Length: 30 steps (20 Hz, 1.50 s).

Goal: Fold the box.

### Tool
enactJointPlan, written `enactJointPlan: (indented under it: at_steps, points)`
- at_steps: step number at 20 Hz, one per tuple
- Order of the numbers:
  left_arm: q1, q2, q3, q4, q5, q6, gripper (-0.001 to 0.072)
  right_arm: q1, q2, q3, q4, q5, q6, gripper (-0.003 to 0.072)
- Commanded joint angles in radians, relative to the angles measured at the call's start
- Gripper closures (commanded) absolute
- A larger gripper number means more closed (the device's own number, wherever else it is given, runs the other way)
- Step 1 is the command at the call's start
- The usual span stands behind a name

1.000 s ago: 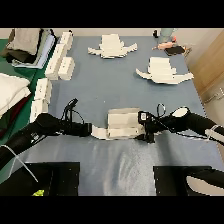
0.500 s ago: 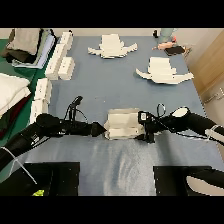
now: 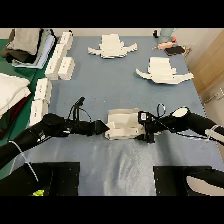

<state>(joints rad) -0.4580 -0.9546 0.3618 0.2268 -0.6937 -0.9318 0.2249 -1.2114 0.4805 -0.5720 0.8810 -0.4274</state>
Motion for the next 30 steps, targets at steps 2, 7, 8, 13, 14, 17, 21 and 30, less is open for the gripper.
enactJointPlan:
  at_steps: [2,7,8,13,14,17,21,30]
  points:
    - [-0.098,-0.015,0.054,0.166,0.083,-0.170,0.0169,0.001,-0.001,0.000,0.000,0.000,0.000,0.0087]
    - [-0.220,-0.019,0.181,0.676,0.101,-0.683,0.0169,0.001,-0.001,0.000,0.000,0.000,0.000,0.0087]
    - [-0.241,-0.027,0.204,0.740,0.095,-0.752,0.0169,0.001,-0.001,0.000,0.000,0.000,0.000,0.0087]
    - [-0.314,-0.129,0.327,0.912,0.010,-0.945,0.0169,0.001,-0.001,0.000,0.000,0.000,0.000,0.0087]
    - [-0.327,-0.150,0.352,0.929,-0.010,-0.974,0.0169,0.001,-0.001,0.000,0.000,0.000,0.000,0.0087]
    - [-0.372,-0.191,0.406,0.949,-0.059,-1.033,0.0170,0.001,-0.001,0.000,0.000,0.000,0.000,0.0087]
    - [-0.434,-0.199,0.448,1.079,-0.126,-1.211,0.0170,0.001,-0.001,0.000,0.000,0.001,0.000,0.0087]
    - [-0.471,-0.207,0.487,1.089,-0.132,-1.329,0.0170,0.001,-0.001,0.000,0.000,0.000,0.000,0.0087]
